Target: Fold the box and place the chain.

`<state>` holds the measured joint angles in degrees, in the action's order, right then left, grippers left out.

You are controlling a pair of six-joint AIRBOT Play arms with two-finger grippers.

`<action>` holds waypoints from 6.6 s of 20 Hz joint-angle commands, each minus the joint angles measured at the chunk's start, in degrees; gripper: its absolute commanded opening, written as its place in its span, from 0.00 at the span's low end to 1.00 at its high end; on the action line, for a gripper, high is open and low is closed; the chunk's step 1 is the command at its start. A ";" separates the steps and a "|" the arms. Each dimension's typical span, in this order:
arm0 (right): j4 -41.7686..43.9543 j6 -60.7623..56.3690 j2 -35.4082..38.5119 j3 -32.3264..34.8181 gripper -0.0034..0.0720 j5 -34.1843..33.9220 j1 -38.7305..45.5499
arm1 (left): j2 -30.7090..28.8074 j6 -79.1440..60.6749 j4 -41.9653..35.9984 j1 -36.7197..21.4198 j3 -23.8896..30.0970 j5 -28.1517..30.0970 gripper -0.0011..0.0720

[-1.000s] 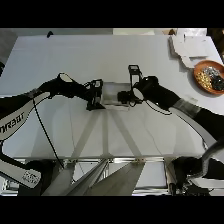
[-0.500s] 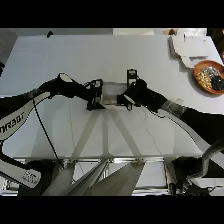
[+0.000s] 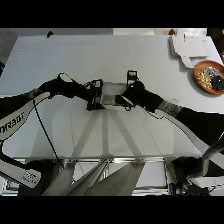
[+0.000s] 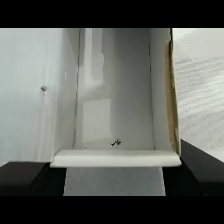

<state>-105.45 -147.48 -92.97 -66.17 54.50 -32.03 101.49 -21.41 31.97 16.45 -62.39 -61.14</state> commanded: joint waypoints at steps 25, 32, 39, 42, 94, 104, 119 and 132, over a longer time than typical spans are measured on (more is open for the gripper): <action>-9.55 13.00 30.64 -0.02 0.65 15.61 10.86 | 0.00 0.00 0.00 -0.04 -0.02 0.07 0.47; -14.03 28.35 35.69 -0.02 0.65 13.62 30.82 | 0.00 0.00 0.00 -0.02 -0.02 0.07 0.47; -9.18 35.87 32.94 -0.02 0.65 -2.32 52.78 | 0.00 0.00 0.00 -0.02 -0.02 0.07 0.47; -4.37 39.69 27.61 -0.02 0.65 -3.74 58.62 | 0.00 0.00 0.00 -0.02 -0.02 0.07 0.47; 6.34 57.96 14.88 -12.07 0.06 5.90 56.13 | 0.00 0.00 0.00 -0.02 -0.02 0.07 0.47; 6.34 57.94 16.90 -11.89 0.06 14.53 39.30 | 0.00 0.00 0.00 -0.02 -0.02 0.07 0.47; 11.76 57.88 16.87 -11.34 0.06 16.96 16.57 | 0.00 0.00 0.00 -0.02 -0.02 0.07 0.47; 17.00 57.92 16.63 -9.88 0.06 9.68 0.00 | 0.00 0.00 0.00 -0.02 -0.02 0.07 0.47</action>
<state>-89.34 -89.67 -76.14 -76.07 68.82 -28.56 101.49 -21.41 31.94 16.43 -62.39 -61.08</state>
